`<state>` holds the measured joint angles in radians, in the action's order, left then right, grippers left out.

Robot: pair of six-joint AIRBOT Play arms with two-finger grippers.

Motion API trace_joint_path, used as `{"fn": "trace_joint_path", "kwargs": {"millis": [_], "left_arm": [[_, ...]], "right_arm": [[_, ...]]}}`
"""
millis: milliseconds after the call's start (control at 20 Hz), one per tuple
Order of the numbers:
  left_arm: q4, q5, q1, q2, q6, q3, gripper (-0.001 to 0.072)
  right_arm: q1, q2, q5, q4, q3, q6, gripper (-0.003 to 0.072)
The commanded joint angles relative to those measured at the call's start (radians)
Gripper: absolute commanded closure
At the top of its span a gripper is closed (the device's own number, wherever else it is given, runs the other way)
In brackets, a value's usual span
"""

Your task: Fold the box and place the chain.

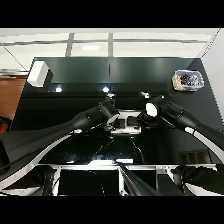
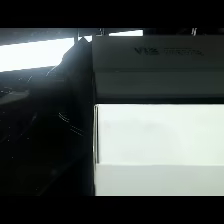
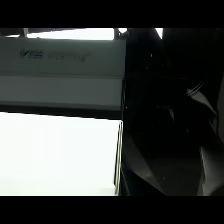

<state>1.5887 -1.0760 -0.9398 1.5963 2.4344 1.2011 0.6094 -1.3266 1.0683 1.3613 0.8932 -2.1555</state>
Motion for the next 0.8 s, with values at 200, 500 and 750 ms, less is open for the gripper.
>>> {"fn": "trace_joint_path", "kwargs": {"millis": [200, 500, 750], "left_arm": [[0.0, 0.002, 0.0, 0.0, 0.0, 0.0, 0.0681], [0.0, 0.002, 0.0, 0.0, 0.0, 0.0, 0.0681], [0.0, 0.001, 0.0, 0.0, 0.0, 0.0, 0.0681]], "right_arm": [[-0.001, -0.019, 0.042, 0.002, 0.002, -0.012, 0.0443], [-0.001, -0.019, 0.014, 0.0, 0.002, -0.018, 0.0669], [-0.014, -0.017, 0.013, -0.003, 0.009, 0.003, 0.0302]]}}
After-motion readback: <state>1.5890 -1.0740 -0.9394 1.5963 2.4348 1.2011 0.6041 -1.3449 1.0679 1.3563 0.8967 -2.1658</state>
